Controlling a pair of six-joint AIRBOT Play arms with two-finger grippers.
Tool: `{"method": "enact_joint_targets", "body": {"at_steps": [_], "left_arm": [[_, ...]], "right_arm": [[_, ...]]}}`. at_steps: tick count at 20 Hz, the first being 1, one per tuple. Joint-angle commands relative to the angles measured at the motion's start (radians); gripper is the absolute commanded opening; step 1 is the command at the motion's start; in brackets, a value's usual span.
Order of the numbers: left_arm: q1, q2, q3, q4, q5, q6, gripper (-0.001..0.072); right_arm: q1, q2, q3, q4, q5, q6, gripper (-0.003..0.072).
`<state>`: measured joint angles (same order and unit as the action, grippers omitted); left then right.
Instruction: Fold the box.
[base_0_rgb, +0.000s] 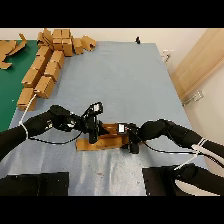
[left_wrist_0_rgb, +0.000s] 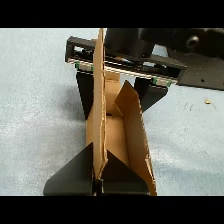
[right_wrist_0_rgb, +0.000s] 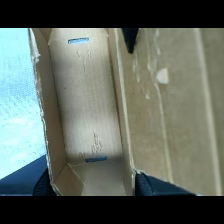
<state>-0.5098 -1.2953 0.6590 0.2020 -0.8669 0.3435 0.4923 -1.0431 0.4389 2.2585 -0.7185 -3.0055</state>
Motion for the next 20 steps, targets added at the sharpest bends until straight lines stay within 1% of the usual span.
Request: {"method": "enact_joint_targets", "body": {"at_steps": [1, 7, 10, 20], "left_arm": [[-0.001, 0.0, 0.0, 0.0, 0.0, 0.0, 0.0013], [-0.001, 0.0, 0.0, 0.0, 0.001, 0.001, 0.0013], [-0.001, 0.0, 0.0, -0.038, 0.038, 0.011, 0.0013], [-0.002, 0.0, 0.0, -0.061, 0.028, -0.005, 0.0013]], "right_arm": [[0.001, -0.001, 0.0, 0.001, 0.003, 0.001, 0.0492], [0.001, -0.001, 0.0, 0.001, 0.003, 0.001, 0.0492], [0.0, -0.001, 0.0, 0.001, 0.003, 0.001, 0.0491], [0.001, -0.001, 0.0, 0.001, 0.003, 0.001, 0.0491]]}}
